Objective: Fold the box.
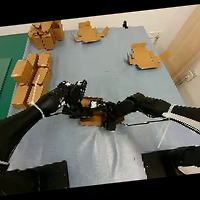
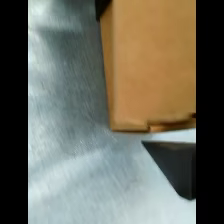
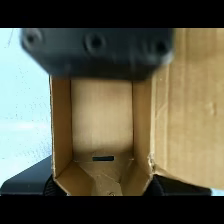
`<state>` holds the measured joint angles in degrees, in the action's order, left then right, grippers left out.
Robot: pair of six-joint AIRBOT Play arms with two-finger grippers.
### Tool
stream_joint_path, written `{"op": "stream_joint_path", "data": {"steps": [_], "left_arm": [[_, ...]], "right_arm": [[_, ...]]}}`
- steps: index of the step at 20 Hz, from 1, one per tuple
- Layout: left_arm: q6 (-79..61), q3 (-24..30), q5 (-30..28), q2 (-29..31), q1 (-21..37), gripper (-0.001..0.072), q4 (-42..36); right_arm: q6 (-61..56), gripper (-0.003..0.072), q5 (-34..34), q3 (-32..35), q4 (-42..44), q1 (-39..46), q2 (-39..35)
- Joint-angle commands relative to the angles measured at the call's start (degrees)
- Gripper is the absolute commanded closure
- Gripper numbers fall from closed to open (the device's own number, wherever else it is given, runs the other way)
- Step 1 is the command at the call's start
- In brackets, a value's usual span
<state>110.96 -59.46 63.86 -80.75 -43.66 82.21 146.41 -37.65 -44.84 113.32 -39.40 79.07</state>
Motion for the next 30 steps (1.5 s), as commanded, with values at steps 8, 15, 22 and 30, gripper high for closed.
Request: {"op": "stream_joint_path", "data": {"steps": [8, 15, 22, 30], "left_arm": [[1.6, 0.4, -0.8, -2.8, 0.2, 0.0690, -1.4], [1.8, -0.2, -1.0, -2.8, 0.1, 0.0696, -1.6], [10.0, -1.1, 0.2, -2.8, -2.5, 0.0695, 6.6], [13.2, -1.6, 3.6, -2.9, -3.9, 0.0695, 12.5]], "right_arm": [[-0.1, 0.0169, -0.6, 0.0, 0.0, 0.0, 0.0], [-0.1, 0.0169, -0.8, 0.0, 0.1, 0.0, 0.0], [-0.1, 0.0169, -0.8, 0.0, 0.1, 0.0, 0.0], [-0.1, 0.0169, -0.8, 0.0, 0.1, 0.0, 0.0]]}}
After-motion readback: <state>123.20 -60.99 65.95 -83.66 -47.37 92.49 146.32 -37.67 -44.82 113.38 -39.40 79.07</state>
